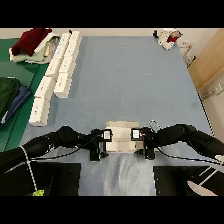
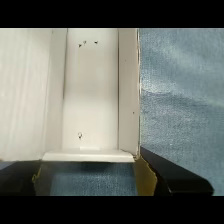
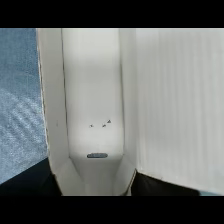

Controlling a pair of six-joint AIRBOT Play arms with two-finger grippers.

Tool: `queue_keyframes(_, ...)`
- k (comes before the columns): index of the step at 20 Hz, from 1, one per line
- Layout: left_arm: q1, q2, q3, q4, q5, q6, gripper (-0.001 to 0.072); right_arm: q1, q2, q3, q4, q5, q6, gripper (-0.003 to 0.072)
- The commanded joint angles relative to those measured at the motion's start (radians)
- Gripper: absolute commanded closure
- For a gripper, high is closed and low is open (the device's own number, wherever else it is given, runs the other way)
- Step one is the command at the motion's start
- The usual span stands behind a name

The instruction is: Fold the box.

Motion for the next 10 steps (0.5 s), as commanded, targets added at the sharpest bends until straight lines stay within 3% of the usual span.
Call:
queue_keyframes(1, 0.000, -0.006, 0.002, 0.003, 0.005, 0.003, 0.0024, 0.000, 0.001, 0.000, 0.000, 0.001, 0.000, 0.0177)
queue_keyframes(2, 0.000, -0.006, 0.002, 0.003, 0.005, 0.003, 0.0035, 0.000, 0.001, 0.000, 0.000, 0.001, 0.000, 0.0177)
queue_keyframes(4, 0.000, -0.006, 0.002, 0.003, 0.005, 0.003, 0.0210, 0.000, 0.001, 0.000, 0.000, 0.001, 0.000, 0.0176)
queue_keyframes(9, 0.000, -0.017, 0.010, 0.004, 0.005, -0.005, 0.0207, 0.000, 0.001, 0.000, 0.000, 0.001, 0.000, 0.0177)
queue_keyframes(10, 0.000, -0.018, 0.011, 0.004, 0.005, -0.004, 0.0167, 0.000, 0.001, 0.000, 0.000, 0.001, 0.000, 0.0177)
